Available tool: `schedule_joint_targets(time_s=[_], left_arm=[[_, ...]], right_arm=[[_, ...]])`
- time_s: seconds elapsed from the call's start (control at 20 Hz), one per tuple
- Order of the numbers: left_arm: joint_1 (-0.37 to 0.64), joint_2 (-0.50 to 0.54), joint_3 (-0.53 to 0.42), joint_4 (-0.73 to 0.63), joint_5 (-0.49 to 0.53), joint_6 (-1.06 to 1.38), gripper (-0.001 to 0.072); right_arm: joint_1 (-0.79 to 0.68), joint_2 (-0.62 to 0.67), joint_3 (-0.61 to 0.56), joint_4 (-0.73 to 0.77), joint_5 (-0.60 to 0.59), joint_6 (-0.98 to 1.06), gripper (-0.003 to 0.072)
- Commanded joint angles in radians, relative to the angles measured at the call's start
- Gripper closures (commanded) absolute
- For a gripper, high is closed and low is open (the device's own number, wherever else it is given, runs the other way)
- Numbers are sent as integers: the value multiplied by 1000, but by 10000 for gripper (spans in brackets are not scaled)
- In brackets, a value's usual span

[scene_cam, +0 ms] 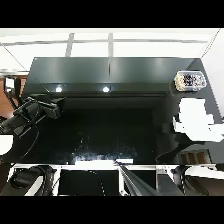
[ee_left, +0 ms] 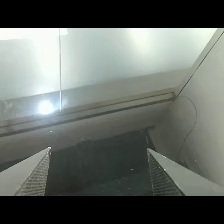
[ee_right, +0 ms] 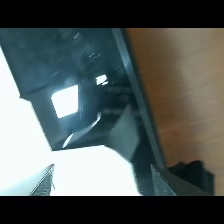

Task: Fold the box and place the chain.

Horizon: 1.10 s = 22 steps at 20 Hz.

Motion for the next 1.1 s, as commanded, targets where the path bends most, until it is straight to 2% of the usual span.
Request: schedule_joint_targets(time_s=[0.0, 0.1, 0.15, 0.2, 0.25, 0.35, 0.55, 0.7, 0.85, 0.95, 1.05], left_arm=[[-1, 0, 0, 0, 0, 0, 3], [-1, 0, 0, 0, 0, 0, 4], [0, 0, 0, 0, 1, 0, 4], [0, 0, 0, 0, 1, 0, 4], [0, 0, 0, 0, 1, 1, 4], [0, 0, 0, 1, 2, 1, 3], [0, -1, -1, 0, 1, 1, 4], [-1, 0, -1, -1, -1, 0, 4], [-2, -1, -3, -5, -11, 0, 4], [-2, -6, -13, -78, -14, 0, 4], [-5, -54, -17, -233, -14, 5, 5]], right_arm=[[-8, -26, -28, -2, 48, -77, 104], [-8, -25, -35, -33, 48, -74, 300], [-8, -25, -35, -37, 53, -73, 486], [-8, -25, -35, -31, 69, -74, 600], [-7, -24, -35, -24, 81, -75, 679], [-6, -24, -38, 28, 135, -97, 675], [6, -9, -82, 242, 259, -115, 673], [60, 51, -187, 413, 245, -116, 672], [156, 141, -350, 669, 189, -170, 671], [252, 218, -464, 809, 141, -212, 672], [371, 293, -566, 906, 77, -243, 672]])
